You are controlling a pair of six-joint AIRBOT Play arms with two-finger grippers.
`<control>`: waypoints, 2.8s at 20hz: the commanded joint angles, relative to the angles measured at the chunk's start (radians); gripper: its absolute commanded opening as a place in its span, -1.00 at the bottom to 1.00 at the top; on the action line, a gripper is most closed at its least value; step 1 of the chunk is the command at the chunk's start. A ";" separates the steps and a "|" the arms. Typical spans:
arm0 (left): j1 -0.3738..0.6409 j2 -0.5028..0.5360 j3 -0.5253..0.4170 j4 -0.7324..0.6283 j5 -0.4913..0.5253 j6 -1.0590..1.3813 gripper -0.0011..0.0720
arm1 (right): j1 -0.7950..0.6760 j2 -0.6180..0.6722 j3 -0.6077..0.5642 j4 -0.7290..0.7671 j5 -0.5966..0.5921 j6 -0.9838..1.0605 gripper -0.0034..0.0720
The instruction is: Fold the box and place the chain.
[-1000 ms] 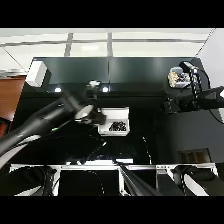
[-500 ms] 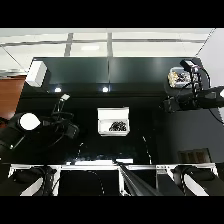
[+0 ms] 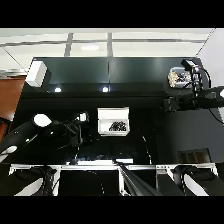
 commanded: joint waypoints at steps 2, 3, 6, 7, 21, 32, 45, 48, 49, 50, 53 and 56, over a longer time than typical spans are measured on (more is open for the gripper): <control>-0.013 -0.151 0.080 -0.189 0.016 0.201 0.98 | -0.001 0.001 0.000 0.000 0.008 0.007 -0.20; -0.013 -0.167 0.098 -0.201 0.020 0.196 0.98 | -0.001 0.000 0.000 0.000 0.008 0.007 -0.20; -0.016 -0.205 0.139 -0.195 0.003 0.187 0.98 | -0.001 0.000 0.000 -0.001 0.000 0.007 -0.20; -0.025 -0.210 0.145 -0.189 0.002 0.188 0.98 | -0.001 0.000 0.000 -0.001 -0.001 0.007 -0.20; -0.095 -0.220 0.160 -0.158 0.028 0.194 0.97 | -0.001 0.000 0.000 -0.001 -0.019 0.006 -0.20; -0.138 -0.227 0.168 -0.215 0.050 0.169 0.97 | -0.001 0.000 0.000 -0.002 -0.025 0.006 -0.20; -0.171 -0.227 0.169 -0.184 0.083 0.170 0.01 | 0.010 -0.185 -0.042 0.330 -0.294 -0.112 0.99; -0.171 -0.227 0.169 -0.185 0.083 0.170 0.01 | 0.100 -0.351 0.006 0.455 -0.328 -0.309 0.97; -0.171 -0.227 0.169 -0.185 0.083 0.170 0.00 | 0.134 -0.393 0.012 0.455 -0.313 -0.388 0.97; -0.171 -0.227 0.169 -0.185 0.083 0.170 0.00 | 0.166 -0.424 0.013 0.447 -0.284 -0.507 0.97; -0.171 -0.227 0.169 -0.184 0.083 0.170 0.00 | 0.203 -0.432 0.025 0.387 -0.224 -0.766 0.97; -0.171 -0.227 0.169 -0.184 0.083 0.170 0.00 | 0.202 -0.428 0.088 0.343 -0.119 -0.914 0.97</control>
